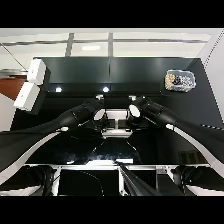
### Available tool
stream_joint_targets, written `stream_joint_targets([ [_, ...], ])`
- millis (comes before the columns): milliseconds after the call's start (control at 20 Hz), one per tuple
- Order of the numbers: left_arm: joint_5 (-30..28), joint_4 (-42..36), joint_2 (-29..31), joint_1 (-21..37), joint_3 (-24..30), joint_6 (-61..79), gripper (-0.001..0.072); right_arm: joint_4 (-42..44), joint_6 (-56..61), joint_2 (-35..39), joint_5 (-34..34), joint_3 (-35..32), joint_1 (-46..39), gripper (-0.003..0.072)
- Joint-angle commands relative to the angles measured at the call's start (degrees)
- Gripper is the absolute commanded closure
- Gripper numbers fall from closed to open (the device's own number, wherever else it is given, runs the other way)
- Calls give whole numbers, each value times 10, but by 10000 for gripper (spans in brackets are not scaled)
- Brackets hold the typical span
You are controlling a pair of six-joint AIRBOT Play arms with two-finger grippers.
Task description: Fold the box and place the chain.
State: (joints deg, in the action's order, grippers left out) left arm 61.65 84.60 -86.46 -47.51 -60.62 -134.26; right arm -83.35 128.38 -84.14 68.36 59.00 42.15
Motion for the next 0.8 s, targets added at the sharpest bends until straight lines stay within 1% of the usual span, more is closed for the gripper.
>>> stream_joint_targets([
  [0, 1, 0, 0, 0, 0, 0, 677, -3, -1, 0, 1, 0, 0, 509],
  [50, 1, 0, 0, 0, 0, 0, 677, -3, -2, 0, 0, 0, 0, 539],
  [100, 1, 0, 0, 0, 0, 0, 677, -1, -7, 0, -3, 0, 1, 643],
  [450, 1, 0, 0, 0, 0, 0, 677, 1, -6, 0, -8, 0, 1, 644],
  [500, 1, 0, 0, 0, 0, 0, 677, 1, -6, 0, -11, 0, 1, 576],
  [550, 1, 0, 0, 0, 0, 0, 677, 2, -6, 0, -13, 0, 0, 448],
  [600, 1, 0, 0, 0, 0, 0, 677, 1, -7, 0, -12, 0, 0, 360],
  [650, 1, 0, 0, 0, 0, 0, 677, 1, -12, 0, -9, 2, 0, 256],
  [750, 1, 0, 0, 0, 0, 0, 677, 2, -28, 1, 7, 13, 0, 242],
])
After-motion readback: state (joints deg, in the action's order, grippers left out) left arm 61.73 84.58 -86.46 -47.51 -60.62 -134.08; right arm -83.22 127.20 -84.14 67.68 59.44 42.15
